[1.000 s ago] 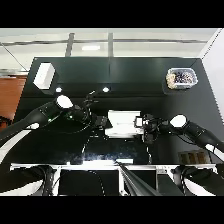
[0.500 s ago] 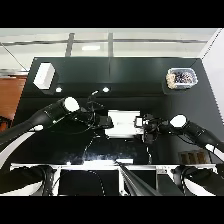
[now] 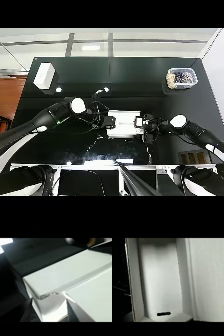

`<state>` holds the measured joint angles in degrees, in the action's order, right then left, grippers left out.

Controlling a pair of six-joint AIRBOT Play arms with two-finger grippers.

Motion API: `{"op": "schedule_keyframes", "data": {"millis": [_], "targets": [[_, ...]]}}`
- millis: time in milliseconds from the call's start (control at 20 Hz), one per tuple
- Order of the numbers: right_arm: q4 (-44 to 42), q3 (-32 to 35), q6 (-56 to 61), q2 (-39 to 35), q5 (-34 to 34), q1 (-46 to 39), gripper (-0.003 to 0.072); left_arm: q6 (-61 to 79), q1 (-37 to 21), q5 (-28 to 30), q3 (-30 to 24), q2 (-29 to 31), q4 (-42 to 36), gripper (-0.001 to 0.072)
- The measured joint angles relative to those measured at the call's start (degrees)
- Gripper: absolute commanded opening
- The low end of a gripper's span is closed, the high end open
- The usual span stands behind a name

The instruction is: Fold the box and place the chain.

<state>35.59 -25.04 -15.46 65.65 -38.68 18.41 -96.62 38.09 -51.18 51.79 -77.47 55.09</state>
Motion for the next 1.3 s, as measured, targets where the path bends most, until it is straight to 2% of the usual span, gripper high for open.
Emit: {"op": "schedule_keyframes", "data": {"millis": [300,450,750,800,900,950,1300], "targets": [[0.0,0.0,0.0,0.0,0.0,0.0,0.0482,-9.9,2.4,1.7,0.5,-0.4,6.5,0.0478],[0.0,0.0,0.0,0.0,0.0,0.0,0.0482,-14.8,4.4,1.7,2.6,-2.1,10.3,0.0478],[0.0,0.0,0.0,0.0,0.1,0.0,0.0482,-22.0,9.3,-6.1,11.2,-8.0,20.4,0.0473],[0.0,0.0,0.0,0.0,0.2,0.0,0.0482,-22.8,9.7,-7.3,12.2,-8.5,21.4,0.0452],[0.0,0.0,0.0,0.0,0.2,0.0,0.0482,-24.4,10.3,-9.0,13.4,-9.2,22.9,0.0315],[0.0,0.0,0.0,0.0,0.2,0.0,0.0482,-25.1,10.4,-9.8,13.8,-9.4,23.8,0.0274],[0.0,0.0,0.0,0.0,0.2,0.0,0.0482,-29.7,11.0,-12.9,14.9,-10.2,26.4,0.0274]]}}
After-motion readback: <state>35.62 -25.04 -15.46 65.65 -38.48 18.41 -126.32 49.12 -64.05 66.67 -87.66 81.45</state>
